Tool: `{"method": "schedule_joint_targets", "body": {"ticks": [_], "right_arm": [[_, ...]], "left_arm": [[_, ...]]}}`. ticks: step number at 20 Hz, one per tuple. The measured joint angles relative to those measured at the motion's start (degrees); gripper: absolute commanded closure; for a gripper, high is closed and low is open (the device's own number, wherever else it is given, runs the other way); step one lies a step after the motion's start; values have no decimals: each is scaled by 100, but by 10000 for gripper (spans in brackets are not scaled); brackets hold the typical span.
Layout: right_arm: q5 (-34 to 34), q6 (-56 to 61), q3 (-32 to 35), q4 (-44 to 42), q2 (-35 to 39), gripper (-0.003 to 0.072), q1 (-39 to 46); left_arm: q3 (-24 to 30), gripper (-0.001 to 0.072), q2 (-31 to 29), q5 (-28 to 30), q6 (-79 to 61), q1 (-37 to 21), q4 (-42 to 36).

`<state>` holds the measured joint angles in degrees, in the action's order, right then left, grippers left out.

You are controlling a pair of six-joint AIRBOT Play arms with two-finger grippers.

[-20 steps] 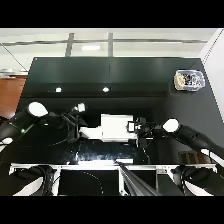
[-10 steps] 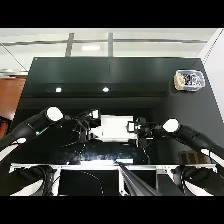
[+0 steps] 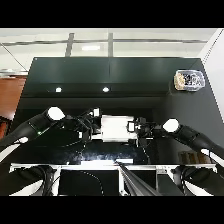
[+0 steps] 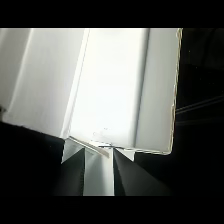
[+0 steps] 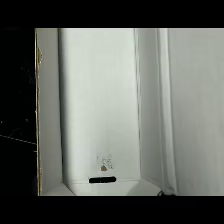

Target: Fold the box and place the chain.

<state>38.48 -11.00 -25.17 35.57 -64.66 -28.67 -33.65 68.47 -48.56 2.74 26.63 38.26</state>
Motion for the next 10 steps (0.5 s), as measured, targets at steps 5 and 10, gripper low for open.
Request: {"method": "schedule_joint_targets", "body": {"ticks": [5,10], "right_arm": [[0,0,0,2,0,120,0],[-7,2,0,0,0,120,0]], "left_arm": [[0,487,151,24,-46,170,-210],[0,463,225,160,-136,332,-455]]}}
